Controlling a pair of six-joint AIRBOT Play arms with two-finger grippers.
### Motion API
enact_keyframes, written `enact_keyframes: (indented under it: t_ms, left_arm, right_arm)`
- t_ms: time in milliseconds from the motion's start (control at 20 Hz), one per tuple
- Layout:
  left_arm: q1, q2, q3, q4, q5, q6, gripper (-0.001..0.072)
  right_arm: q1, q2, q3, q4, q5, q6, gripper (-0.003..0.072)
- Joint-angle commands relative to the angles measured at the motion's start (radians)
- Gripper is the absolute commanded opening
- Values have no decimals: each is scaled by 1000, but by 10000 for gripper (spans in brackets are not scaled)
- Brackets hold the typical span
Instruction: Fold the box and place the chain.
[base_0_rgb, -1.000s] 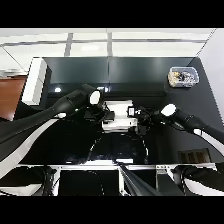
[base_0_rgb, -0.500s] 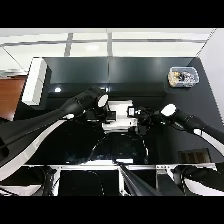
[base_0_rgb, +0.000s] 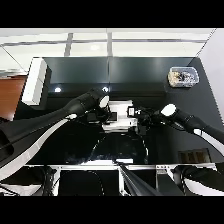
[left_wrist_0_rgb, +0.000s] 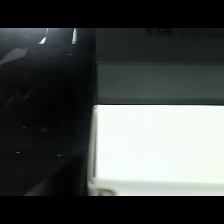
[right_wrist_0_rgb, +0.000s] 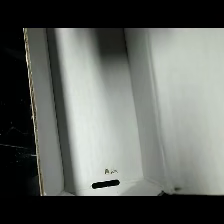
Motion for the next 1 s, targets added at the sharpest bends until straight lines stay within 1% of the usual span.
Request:
enact_keyframes:
  t_ms: [0,50,100,150,350,400,450,500,550,650,700,750,800,850,950]
  left_arm:
    - [-1,-2,1,-7,7,-2,141]
    - [-1,-2,1,-10,9,-2,138]
    - [-1,-2,1,-10,11,-2,38]
    - [-2,-2,1,-10,14,-2,26]
    - [-1,-2,2,-10,14,-2,31]
    - [-1,-2,4,-10,13,-2,129]
    - [2,-2,6,-10,12,-2,327]
    - [3,-2,10,-10,13,-3,498]
    - [5,-2,14,-6,14,-3,511]
    - [6,-2,19,-2,17,-3,509]
    - [7,-2,19,-2,14,-3,496]
    - [7,-3,19,5,8,-8,442]
    - [7,-4,19,16,-2,-23,260]
    - [7,-4,19,21,-5,-29,148]
    - [7,-4,19,21,-4,-28,26]
  right_arm:
    - [0,0,0,0,0,0,177]
    - [0,0,0,0,0,0,177]
    - [0,0,0,0,0,0,176]
    - [0,0,0,0,0,0,176]
    - [0,0,0,0,0,0,176]
    - [0,0,0,0,0,0,177]
    - [0,0,0,0,0,0,176]
    - [0,0,0,0,0,0,176]
    - [0,0,0,0,0,0,177]
    - [0,0,0,0,0,0,177]
    - [0,0,0,0,0,0,176]
    - [0,0,0,0,0,0,176]
    - [0,0,0,0,0,0,176]
    - [0,0,0,0,0,0,177]
    - [0,0,0,0,0,0,177]
